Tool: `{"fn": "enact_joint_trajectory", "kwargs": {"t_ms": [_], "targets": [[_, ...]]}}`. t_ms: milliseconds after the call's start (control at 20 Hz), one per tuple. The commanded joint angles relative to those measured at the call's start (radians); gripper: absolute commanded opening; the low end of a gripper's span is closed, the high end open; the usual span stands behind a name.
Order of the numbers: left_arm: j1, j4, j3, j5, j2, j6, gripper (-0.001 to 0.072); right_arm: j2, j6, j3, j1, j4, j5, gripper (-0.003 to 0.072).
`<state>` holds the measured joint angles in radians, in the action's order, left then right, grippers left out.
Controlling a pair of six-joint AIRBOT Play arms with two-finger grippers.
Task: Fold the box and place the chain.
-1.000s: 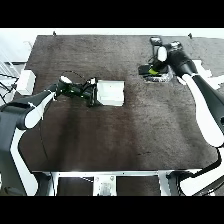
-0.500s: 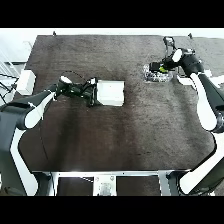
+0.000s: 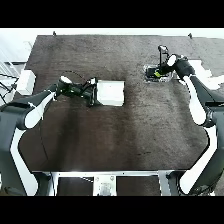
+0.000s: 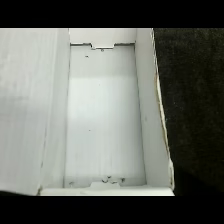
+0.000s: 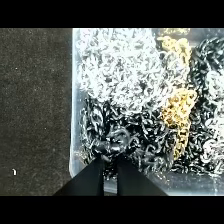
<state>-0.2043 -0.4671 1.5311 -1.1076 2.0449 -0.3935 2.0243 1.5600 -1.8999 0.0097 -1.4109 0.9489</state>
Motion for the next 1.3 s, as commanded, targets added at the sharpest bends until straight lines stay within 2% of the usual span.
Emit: {"fn": "enact_joint_trajectory", "kwargs": {"t_ms": [0, 550, 900, 1100, 1250], "targets": [[0.001, 0.000, 0.000, 0.000, 0.000, 0.000, 0.0476, -0.006, -0.001, -0.019, 0.001, 0.006, 0.021, 0.0015], [0.001, 0.000, 0.000, 0.000, 0.000, 0.000, 0.0476, -0.331, -0.044, -0.020, 0.016, -0.030, 0.021, 0.0014], [0.001, 0.000, 0.000, 0.000, 0.000, 0.000, 0.0476, -0.631, -0.107, -0.020, 0.106, -0.063, 0.022, 0.0014], [0.000, 0.000, 0.000, 0.000, 0.000, 0.000, 0.0476, -0.766, -0.126, -0.020, 0.203, -0.131, 0.104, 0.0014], [0.001, 0.000, 0.000, 0.000, 0.000, 0.000, 0.0476, -0.802, -0.159, -0.020, 0.278, -0.131, 0.209, 0.0014]]}}
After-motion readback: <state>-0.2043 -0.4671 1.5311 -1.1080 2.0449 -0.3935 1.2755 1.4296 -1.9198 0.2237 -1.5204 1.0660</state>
